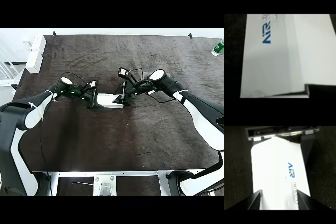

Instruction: Fold the box and place the chain.

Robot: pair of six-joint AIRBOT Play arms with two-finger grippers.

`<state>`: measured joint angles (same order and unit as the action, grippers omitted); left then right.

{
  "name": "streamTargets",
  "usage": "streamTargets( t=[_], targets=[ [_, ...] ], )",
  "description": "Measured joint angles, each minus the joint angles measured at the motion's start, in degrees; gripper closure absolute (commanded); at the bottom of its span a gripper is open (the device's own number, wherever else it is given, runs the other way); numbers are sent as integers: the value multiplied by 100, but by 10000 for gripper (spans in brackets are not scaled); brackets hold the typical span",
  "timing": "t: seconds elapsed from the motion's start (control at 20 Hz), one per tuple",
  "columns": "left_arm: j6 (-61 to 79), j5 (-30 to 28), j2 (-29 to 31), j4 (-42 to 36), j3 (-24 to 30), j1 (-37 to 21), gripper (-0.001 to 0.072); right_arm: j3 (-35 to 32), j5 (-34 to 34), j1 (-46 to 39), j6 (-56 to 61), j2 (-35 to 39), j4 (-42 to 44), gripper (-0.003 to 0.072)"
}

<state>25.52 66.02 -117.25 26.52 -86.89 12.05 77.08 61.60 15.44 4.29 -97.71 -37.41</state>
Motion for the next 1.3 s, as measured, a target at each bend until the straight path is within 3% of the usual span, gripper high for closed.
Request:
streamTargets(
  t=[0.7,1.05,1.15,1.2,1.25,1.3],
  targets=[
    [-15,-4,0,-2,0,0,301,28,-691,160,-48,0,-472,169],
    [2,-4,0,-2,0,-4,301,389,-632,168,79,0,-400,174],
    [2,0,0,0,0,-2,301,417,-566,184,96,0,-385,214],
    [2,2,0,0,0,-2,301,426,-546,203,101,0,-378,320],
    [2,2,0,0,0,-2,301,431,-514,221,107,0,-376,365],
    [2,0,0,0,0,-2,301,437,-498,247,109,0,-374,365]
  ],
)
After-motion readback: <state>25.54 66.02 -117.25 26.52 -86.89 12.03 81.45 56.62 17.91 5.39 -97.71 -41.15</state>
